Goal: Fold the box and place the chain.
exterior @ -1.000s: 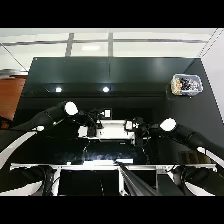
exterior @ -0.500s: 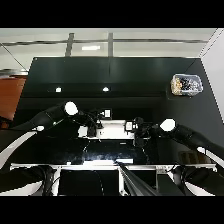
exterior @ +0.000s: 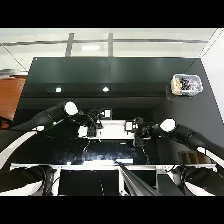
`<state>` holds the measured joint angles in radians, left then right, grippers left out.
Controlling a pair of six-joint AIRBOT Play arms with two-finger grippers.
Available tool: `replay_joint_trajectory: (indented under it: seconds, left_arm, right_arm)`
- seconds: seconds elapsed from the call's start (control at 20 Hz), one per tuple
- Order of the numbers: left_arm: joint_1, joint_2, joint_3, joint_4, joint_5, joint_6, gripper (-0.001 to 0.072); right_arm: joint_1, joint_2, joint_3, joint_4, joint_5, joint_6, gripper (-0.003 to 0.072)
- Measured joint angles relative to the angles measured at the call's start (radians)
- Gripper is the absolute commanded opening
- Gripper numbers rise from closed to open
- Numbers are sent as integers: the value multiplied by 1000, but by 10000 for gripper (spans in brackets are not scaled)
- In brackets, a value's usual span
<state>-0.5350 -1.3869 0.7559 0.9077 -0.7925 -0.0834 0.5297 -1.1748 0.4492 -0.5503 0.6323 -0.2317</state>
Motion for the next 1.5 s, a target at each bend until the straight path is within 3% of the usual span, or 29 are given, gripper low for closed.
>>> replay_joint_trajectory:
  seconds: [0.05, 0.35, 0.4, 0.45, 0.6, 0.7, 0.75, 1.2, 1.5]
  left_arm:
    - [0, 0, 0, 0, 0, 0, 31]
    - [0, 0, 0, 0, 0, 1, 36]
    - [0, 0, 0, 0, 0, 1, 71]
    - [0, -1, 0, 0, 4, 0, 174]
    - [0, -1, 1, 0, 13, 0, 231]
    - [0, 0, 1, 1, 13, 1, 595]
    - [1, 1, 1, 5, 13, 1, 703]
    - [62, 62, 19, 49, -15, -108, 705]
    - [171, 167, 24, 50, -129, -241, 685]
  right_arm:
    - [0, 0, 0, 0, 0, 0, 540]
    - [0, 0, -1, 0, -5, 6, 540]
    - [0, 0, -1, 0, -5, 6, 540]
    - [0, 0, -1, 0, -6, 8, 540]
    - [0, 0, -1, 0, -8, 11, 540]
    - [0, 0, -1, -1, -8, 10, 540]
    - [0, 0, -1, -2, -8, 9, 540]
    - [0, 0, -1, 3, -19, 15, 541]
    - [0, 0, -1, 5, -23, 19, 540]
